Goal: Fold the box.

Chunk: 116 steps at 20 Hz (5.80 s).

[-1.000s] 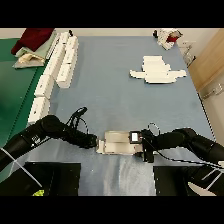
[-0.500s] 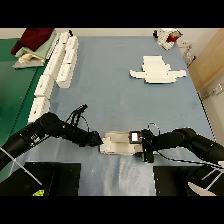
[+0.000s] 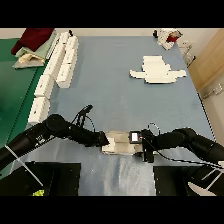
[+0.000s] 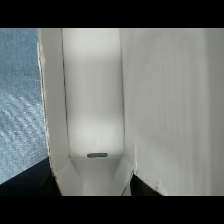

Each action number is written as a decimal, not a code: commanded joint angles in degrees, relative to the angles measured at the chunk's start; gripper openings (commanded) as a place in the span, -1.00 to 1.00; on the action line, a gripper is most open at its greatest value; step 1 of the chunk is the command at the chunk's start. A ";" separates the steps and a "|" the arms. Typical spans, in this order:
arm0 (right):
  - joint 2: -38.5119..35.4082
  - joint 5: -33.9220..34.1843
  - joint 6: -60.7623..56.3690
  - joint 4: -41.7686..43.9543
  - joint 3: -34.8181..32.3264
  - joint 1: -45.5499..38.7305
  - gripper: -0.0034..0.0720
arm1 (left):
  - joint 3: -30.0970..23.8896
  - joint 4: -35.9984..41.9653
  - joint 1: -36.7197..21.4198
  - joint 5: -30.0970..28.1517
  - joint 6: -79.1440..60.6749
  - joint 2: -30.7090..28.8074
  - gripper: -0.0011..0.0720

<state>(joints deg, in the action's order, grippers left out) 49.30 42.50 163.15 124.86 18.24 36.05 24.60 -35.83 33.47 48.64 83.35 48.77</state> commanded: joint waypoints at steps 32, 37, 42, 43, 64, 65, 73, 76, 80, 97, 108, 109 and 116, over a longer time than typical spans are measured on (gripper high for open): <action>0.02 0.00 -0.02 0.00 0.02 -0.02 0.51 | 25.46 -51.52 27.98 9.64 54.31 23.41 0.12; 0.02 0.00 -0.02 0.00 0.02 -0.02 0.51 | 25.46 -51.78 29.14 9.70 54.55 23.41 -0.68; 0.02 0.00 -0.02 0.00 0.02 0.00 0.51 | 25.46 -51.87 29.77 10.03 56.19 23.41 -0.69; 0.02 0.00 0.00 0.00 0.02 -0.02 0.51 | 25.46 -51.78 29.77 10.03 56.13 23.41 -0.68; 0.02 0.00 -0.02 0.00 0.02 -0.02 0.51 | 25.44 -51.87 30.10 11.37 55.71 25.09 -0.93; 0.02 0.00 -0.02 -0.02 0.02 -0.02 0.51 | 25.44 -51.87 30.47 11.37 55.71 25.09 -0.93; 0.02 0.00 -0.02 0.00 0.02 -0.02 0.51 | 25.44 -51.69 32.24 10.40 57.22 25.09 0.18; 0.02 0.00 0.00 -0.02 0.02 -0.02 0.51 | 25.46 -51.69 32.24 10.49 57.27 25.07 0.18; 0.02 0.00 -0.02 -0.02 0.02 -0.02 0.51 | 25.77 -52.09 32.24 10.60 57.27 25.07 0.02; 0.02 0.02 -0.02 0.00 0.02 -0.02 0.51 | 28.04 -52.09 32.15 15.72 54.99 22.14 0.67; 0.02 0.00 -0.02 -0.02 0.02 -0.02 0.51 | 33.48 -52.68 32.15 23.26 42.32 8.66 -0.94; 0.02 0.00 -0.02 0.00 0.02 -0.02 0.51 | 33.48 -52.41 32.15 23.34 40.15 8.66 -0.94; 0.02 0.00 0.00 -0.02 0.02 -0.02 0.51 | 27.67 -47.87 24.15 23.71 15.10 -1.40 -0.94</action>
<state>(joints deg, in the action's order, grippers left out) 49.30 42.50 163.13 124.84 18.24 36.03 55.46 -85.97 61.93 72.47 113.32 52.53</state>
